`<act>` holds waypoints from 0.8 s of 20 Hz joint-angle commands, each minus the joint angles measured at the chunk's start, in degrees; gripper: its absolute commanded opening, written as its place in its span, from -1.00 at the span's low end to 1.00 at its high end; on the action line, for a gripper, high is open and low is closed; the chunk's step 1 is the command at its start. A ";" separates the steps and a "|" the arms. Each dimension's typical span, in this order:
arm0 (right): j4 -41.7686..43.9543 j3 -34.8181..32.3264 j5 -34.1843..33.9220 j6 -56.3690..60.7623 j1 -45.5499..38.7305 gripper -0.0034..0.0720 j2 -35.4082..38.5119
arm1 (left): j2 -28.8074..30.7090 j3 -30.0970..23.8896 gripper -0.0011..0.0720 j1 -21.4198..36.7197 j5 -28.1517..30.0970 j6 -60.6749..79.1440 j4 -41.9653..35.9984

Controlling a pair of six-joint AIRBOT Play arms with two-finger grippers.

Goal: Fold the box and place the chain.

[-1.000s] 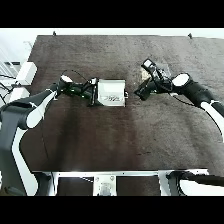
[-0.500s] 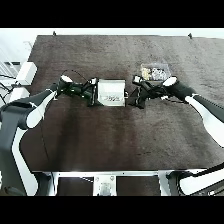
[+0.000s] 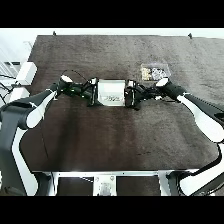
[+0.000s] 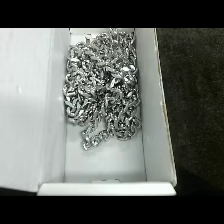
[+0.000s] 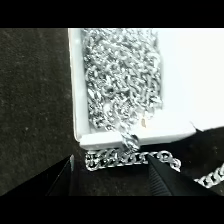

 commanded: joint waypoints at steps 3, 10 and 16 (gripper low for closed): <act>-1.51 0.24 0.07 0.24 0.68 0.56 -0.79 | -0.02 0.00 0.74 0.04 0.04 0.02 0.00; -3.02 0.24 -0.50 2.49 0.68 -0.15 -0.83 | -0.02 0.00 0.74 0.07 0.04 0.00 0.00; -3.06 0.52 -0.02 7.76 0.22 -0.89 0.79 | -0.02 0.00 0.74 0.04 0.04 0.00 0.00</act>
